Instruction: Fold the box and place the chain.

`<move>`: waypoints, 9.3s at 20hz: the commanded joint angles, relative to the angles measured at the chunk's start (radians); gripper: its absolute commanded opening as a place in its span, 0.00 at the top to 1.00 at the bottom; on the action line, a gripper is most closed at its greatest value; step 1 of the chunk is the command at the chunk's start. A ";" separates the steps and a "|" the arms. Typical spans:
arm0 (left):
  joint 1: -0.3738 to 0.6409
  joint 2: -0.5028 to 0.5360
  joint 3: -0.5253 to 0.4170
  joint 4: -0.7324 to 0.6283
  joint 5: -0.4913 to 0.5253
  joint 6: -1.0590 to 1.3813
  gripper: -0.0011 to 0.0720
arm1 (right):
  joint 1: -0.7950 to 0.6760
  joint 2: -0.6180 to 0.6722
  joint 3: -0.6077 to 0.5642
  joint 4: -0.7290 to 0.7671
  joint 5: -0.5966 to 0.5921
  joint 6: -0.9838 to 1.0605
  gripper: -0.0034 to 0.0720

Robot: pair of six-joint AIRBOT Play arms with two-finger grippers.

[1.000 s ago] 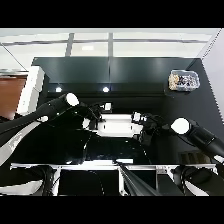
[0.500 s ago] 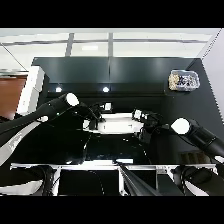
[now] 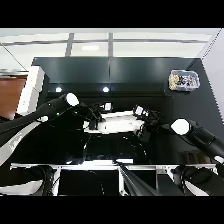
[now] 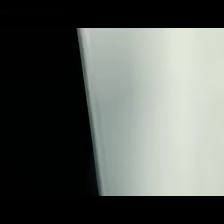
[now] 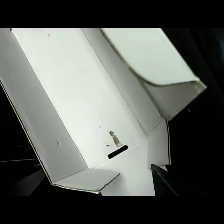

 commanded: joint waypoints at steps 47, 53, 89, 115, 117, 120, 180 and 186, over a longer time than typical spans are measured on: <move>-0.002 -0.010 0.081 0.114 -0.106 -0.002 0.95 | -0.132 -0.100 0.073 0.305 0.078 -0.671 0.04; -0.002 -0.010 0.081 0.113 -0.130 -0.002 0.95 | -0.131 -0.102 0.089 0.322 0.148 -0.671 0.04; -0.002 -0.010 0.081 0.113 -0.108 -0.003 0.95 | -0.097 -0.299 0.082 0.327 0.126 -0.691 0.04; -0.002 -0.010 0.081 0.113 -0.108 -0.003 0.95 | -0.070 -0.312 0.092 0.274 0.089 -0.627 0.04; -0.002 -0.010 0.081 0.113 -0.108 -0.003 0.95 | -0.070 -0.312 0.092 0.274 0.089 -0.627 0.04; -0.002 -0.010 0.081 0.113 -0.108 -0.003 0.95 | -0.070 -0.312 0.092 0.274 0.089 -0.628 0.32; 0.262 0.402 -0.287 -0.141 -0.108 0.006 0.01 | -0.070 -0.312 0.092 0.274 0.089 -0.628 0.32; 0.162 0.294 -0.264 -0.020 -0.027 0.163 0.01 | -0.070 -0.312 0.092 0.274 0.089 -0.628 0.32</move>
